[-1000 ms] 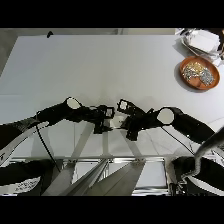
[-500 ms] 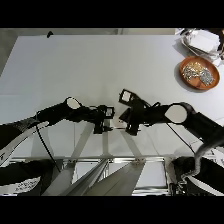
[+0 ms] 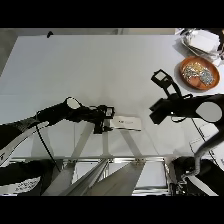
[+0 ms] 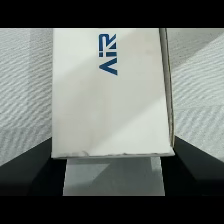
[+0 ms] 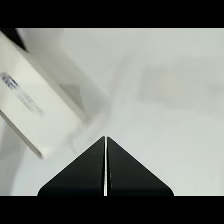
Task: Fold the box and place the chain.
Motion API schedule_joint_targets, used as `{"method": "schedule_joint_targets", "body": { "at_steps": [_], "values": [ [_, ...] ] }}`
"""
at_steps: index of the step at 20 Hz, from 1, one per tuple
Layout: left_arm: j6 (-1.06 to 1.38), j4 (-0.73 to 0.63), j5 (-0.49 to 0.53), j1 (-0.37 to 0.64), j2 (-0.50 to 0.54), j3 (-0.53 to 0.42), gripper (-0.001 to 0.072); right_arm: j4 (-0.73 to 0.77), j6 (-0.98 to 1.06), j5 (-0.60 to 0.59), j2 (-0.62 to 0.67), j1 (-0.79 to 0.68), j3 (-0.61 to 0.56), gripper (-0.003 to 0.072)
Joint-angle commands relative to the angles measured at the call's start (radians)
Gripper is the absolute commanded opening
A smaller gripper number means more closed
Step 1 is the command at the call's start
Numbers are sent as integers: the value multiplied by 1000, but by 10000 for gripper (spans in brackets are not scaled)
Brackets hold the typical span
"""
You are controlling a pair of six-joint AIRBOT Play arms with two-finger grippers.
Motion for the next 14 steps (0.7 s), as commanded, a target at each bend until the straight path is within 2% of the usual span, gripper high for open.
{"method": "schedule_joint_targets", "body": {
  "at_steps": [1, 10, 11, 12, 13, 14],
  "values": [
    [1, -5, -3, 1, 1, 1, 310, -89, 76, 213, 13, -124, 3, 16],
    [-30, -20, 18, 2, 5, 2, 310, -59, 76, 203, 13, -146, 3, 16],
    [-46, -10, 31, 6, 14, 2, 255, -59, 76, 203, 13, -146, 3, 16],
    [-86, 2, 33, 14, 30, 2, 150, -59, 76, 202, 13, -146, 3, 16],
    [-139, 7, 25, 26, 51, 2, 92, -59, 76, 202, 13, -146, 2, 16],
    [-166, 18, 23, 38, 74, 2, 82, -59, 76, 200, 13, -146, 2, 16]
  ]
}}
